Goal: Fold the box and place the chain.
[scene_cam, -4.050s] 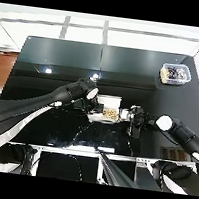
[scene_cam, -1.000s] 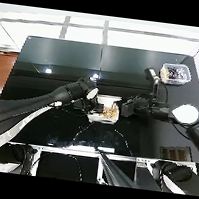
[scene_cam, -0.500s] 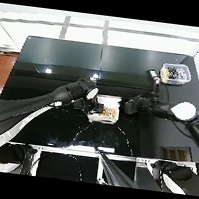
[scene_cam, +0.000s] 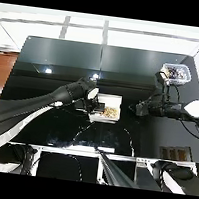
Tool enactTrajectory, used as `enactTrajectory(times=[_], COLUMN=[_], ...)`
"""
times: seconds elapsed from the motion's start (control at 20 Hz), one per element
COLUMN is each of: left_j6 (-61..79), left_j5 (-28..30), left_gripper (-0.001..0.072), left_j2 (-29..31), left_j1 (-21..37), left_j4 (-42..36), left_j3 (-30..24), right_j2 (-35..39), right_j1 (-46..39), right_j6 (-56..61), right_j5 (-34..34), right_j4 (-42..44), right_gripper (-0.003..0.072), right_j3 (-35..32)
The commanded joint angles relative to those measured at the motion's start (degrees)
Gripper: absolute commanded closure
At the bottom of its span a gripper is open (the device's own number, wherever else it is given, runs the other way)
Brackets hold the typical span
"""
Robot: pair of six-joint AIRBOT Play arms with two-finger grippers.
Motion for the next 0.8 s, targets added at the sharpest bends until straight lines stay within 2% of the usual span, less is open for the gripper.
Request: enactTrajectory(times=[0.0,0.05,0.2,0.35,0.55,0.65,0.75], left_j6=[-1.6,-1.6,-0.3,6.6,12.3,13.1,12.9], left_j5=[-0.2,-0.4,-0.4,-2.4,-11.0,-12.0,-9.6], left_gripper=[0.0678,0.0651,0.0233,0.0222,0.0222,0.0223,0.0223], left_j2=[0.3,0.7,3.7,9.4,20.4,27.3,34.1], left_j1=[0.0,0.0,0.3,0.4,0.5,2.1,6.8], left_j4=[-0.3,0.0,1.5,6.2,18.0,22.2,23.6], left_j3=[0.2,0.2,0.4,0.4,-0.5,-3.7,-10.0], right_j2=[0.0,0.0,0.0,0.0,0.0,0.0,0.0], right_j1=[-0.3,-0.3,-0.3,-0.3,-0.3,-0.3,-0.3], right_j6=[-0.1,-0.1,-0.1,-0.1,-0.1,-0.1,-0.1], right_j5=[1.2,1.2,0.8,0.8,0.7,0.6,0.1], right_j4=[-0.5,-0.5,-0.5,-0.5,-0.5,-0.5,-0.5], right_gripper=[0.0351,0.0351,0.0351,0.0351,0.0351,0.0351,0.0351], right_j3=[0.0,0.0,0.0,0.0,0.0,0.0,0.0])
